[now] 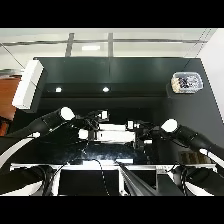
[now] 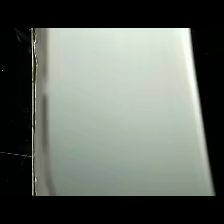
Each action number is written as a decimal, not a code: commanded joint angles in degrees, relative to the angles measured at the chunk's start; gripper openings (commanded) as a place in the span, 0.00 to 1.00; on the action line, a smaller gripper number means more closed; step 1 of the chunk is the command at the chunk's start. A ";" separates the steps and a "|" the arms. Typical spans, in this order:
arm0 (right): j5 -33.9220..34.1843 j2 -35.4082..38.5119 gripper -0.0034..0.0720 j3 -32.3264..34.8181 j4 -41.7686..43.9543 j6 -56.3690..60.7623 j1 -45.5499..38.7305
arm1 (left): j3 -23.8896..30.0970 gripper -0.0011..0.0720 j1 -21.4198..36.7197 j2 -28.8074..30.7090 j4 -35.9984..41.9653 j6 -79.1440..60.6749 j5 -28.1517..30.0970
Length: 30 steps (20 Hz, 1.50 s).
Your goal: Fold the box and place the chain.
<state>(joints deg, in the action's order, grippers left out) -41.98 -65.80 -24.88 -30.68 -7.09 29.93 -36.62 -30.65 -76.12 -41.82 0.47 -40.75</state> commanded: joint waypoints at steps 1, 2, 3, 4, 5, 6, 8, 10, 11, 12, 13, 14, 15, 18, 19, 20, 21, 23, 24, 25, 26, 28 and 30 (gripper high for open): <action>0.20 -0.42 0.97 -0.02 -0.07 0.04 0.07 | -0.02 0.05 0.04 0.00 0.04 0.04 0.00; 0.22 -0.42 0.97 0.00 -0.07 0.11 0.07 | -0.02 0.05 0.04 0.00 0.04 0.04 0.00; 0.44 -0.44 0.97 0.00 -0.50 0.59 0.07 | -0.02 0.05 0.04 0.00 0.04 0.04 -0.02; 0.76 -0.44 0.97 0.00 -1.38 1.29 0.07 | -0.02 0.05 0.04 0.00 0.04 0.04 -0.17; 1.01 -0.48 0.97 0.00 -2.29 1.95 0.07 | -0.02 0.05 0.04 0.00 0.04 0.04 -0.20; 1.09 -0.48 0.97 0.00 -2.40 2.01 0.07 | -0.02 0.05 0.04 0.00 0.07 0.04 -0.20; 1.09 -0.48 0.97 0.00 -2.43 1.99 0.07 | -0.02 0.05 0.04 0.00 0.07 0.09 -0.20; 1.09 -0.48 0.97 0.00 -2.43 1.99 0.07 | -0.02 0.05 0.04 0.00 0.04 0.20 -0.20; 1.09 -0.50 0.97 0.00 -2.43 2.01 0.07 | -0.02 0.05 0.04 0.00 0.07 0.20 -0.17; 1.09 -0.50 0.97 0.00 -2.43 2.01 0.07 | -0.02 0.05 0.04 0.00 0.07 0.20 -0.17; 1.09 -0.52 0.97 0.00 -2.43 2.01 0.07 | -0.02 0.05 0.04 0.00 0.07 0.20 -0.17; 1.11 -0.52 0.97 0.00 -2.43 2.01 0.07 | -0.02 0.05 0.04 0.00 0.04 0.20 -0.17; 1.16 -0.52 0.97 0.00 -2.43 2.03 0.07 | -0.02 0.05 0.04 0.00 0.04 0.20 -0.17; 1.33 -0.52 0.97 0.00 -2.45 2.19 0.07 | -0.02 0.05 0.04 0.00 0.04 0.20 -0.20; 1.33 -0.52 0.97 0.00 -2.47 2.21 0.07 | -0.02 0.05 0.04 0.00 0.04 0.20 -0.17; 1.36 -0.52 0.90 0.00 -2.54 2.21 0.07 | -0.02 0.05 0.04 0.00 0.04 0.20 -0.17; 1.36 -0.55 0.77 0.00 -2.58 2.27 0.07 | -0.02 0.05 0.04 0.00 0.04 0.20 -0.17; 1.86 -0.55 0.76 0.00 -2.60 2.75 0.07 | -0.02 0.05 0.04 0.00 0.04 0.20 -0.17; 2.12 -0.52 0.76 0.00 -2.60 2.95 0.07 | -0.02 0.05 0.04 0.00 0.04 0.20 -0.17; 2.21 -0.52 0.76 0.00 -2.62 3.06 0.07 | -0.02 0.05 0.04 0.00 0.04 0.20 -0.17; 2.21 -0.55 0.76 0.00 -2.78 3.08 0.07 | -0.02 0.05 0.04 0.00 0.04 0.20 -0.20; 2.21 -0.59 0.76 0.02 -4.55 3.89 0.07 | -0.02 0.05 0.04 0.00 0.04 0.17 -0.11; 2.21 -0.90 0.76 0.02 -7.34 5.51 0.07 | -0.02 0.05 0.04 0.00 0.07 0.17 -0.17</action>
